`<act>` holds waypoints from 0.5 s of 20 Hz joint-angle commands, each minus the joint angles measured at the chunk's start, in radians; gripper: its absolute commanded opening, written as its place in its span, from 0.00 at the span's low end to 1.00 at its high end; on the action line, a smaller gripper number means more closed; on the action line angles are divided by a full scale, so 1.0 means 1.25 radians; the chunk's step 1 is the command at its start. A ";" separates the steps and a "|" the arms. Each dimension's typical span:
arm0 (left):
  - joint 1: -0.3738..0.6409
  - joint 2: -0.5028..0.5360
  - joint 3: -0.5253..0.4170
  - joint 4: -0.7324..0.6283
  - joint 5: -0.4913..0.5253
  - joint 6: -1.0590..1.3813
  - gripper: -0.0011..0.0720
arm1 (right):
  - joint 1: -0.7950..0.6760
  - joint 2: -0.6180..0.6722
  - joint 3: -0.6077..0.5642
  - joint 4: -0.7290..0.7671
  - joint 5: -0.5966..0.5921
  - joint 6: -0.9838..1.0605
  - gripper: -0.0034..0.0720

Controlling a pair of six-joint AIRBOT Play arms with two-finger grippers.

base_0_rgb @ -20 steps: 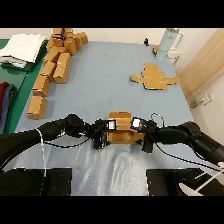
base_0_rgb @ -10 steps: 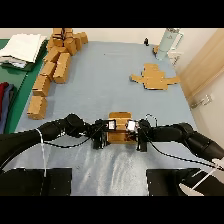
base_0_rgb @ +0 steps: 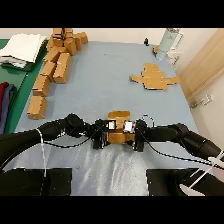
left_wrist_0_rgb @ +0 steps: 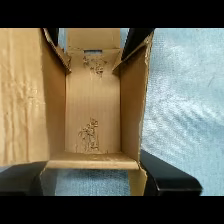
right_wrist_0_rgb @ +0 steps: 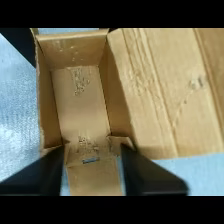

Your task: Fold the box.

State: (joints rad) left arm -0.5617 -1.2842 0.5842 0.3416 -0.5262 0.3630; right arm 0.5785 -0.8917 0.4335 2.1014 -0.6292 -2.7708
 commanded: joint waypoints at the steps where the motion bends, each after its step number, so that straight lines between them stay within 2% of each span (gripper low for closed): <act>1: 0.000 0.000 0.001 -0.001 0.001 0.000 0.73 | 0.001 0.017 0.013 -0.102 -0.079 0.128 0.27; 2: 0.000 0.000 0.001 -0.001 0.001 0.000 0.73 | 0.001 0.037 0.030 -0.207 -0.125 0.279 0.05; 4: 0.000 0.000 0.001 0.000 0.001 0.000 0.73 | 0.001 0.078 0.067 -0.418 -0.195 0.690 0.05; 8: 0.000 0.000 0.001 0.000 0.001 0.000 0.73 | -0.038 0.150 0.079 -0.720 -0.344 1.306 0.05; 10: 0.000 0.000 0.001 0.000 0.000 0.000 0.73 | -0.105 0.139 0.044 -0.743 -0.367 1.425 0.05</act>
State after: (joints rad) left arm -0.5617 -1.2846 0.5842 0.3405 -0.5255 0.3626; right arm 0.5190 -0.7361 0.5110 1.3731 -0.9836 -1.4567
